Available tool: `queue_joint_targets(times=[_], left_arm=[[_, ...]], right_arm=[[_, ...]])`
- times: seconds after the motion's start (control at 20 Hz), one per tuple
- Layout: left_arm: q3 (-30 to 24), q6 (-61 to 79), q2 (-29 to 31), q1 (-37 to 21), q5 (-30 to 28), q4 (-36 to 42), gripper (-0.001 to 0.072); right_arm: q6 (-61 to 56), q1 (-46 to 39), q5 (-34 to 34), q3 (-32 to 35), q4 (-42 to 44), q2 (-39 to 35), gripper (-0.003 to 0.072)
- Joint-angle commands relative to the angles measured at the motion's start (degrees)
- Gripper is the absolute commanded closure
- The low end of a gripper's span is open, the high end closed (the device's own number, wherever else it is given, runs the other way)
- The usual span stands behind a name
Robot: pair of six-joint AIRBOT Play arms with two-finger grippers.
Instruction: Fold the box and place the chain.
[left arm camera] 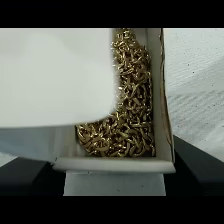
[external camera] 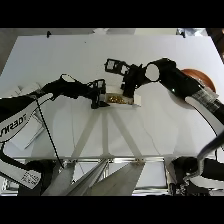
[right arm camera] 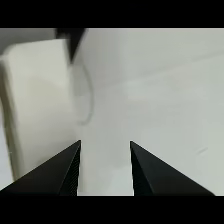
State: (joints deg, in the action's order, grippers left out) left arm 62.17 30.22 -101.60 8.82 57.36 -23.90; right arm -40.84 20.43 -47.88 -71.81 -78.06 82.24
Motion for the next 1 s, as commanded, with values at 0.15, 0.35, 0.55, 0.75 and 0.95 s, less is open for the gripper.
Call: queue_joint_targets(times=[0.15, 0.35, 0.55, 0.75, 0.95], left_arm=[[0.0, -0.1, 0.0, 0.0, -0.1, 0.0, 0.0197], [0.0, -0.1, 0.0, 0.0, -0.1, 0.0, 0.0197], [0.0, -0.1, 0.0, 0.0, -0.1, 0.0, 0.0197], [0.0, -0.1, 0.0, 0.0, -0.1, 0.0, 0.0197], [0.0, -0.1, 0.0, 0.0, -0.1, 0.0, 0.0197]], right_arm=[[-11.4, -3.2, 9.4, 0.0, -1.8, -0.7, 0.0346], [-18.3, -6.6, 5.9, 0.0, -3.2, -3.6, 0.0348], [-19.3, -13.4, -6.1, 2.2, -2.6, -6.4, 0.0347], [-17.9, -19.3, -6.2, 15.9, 4.9, -8.6, 0.0280], [-8.8, -20.2, -4.8, 25.7, 19.5, -8.5, 0.0279]])
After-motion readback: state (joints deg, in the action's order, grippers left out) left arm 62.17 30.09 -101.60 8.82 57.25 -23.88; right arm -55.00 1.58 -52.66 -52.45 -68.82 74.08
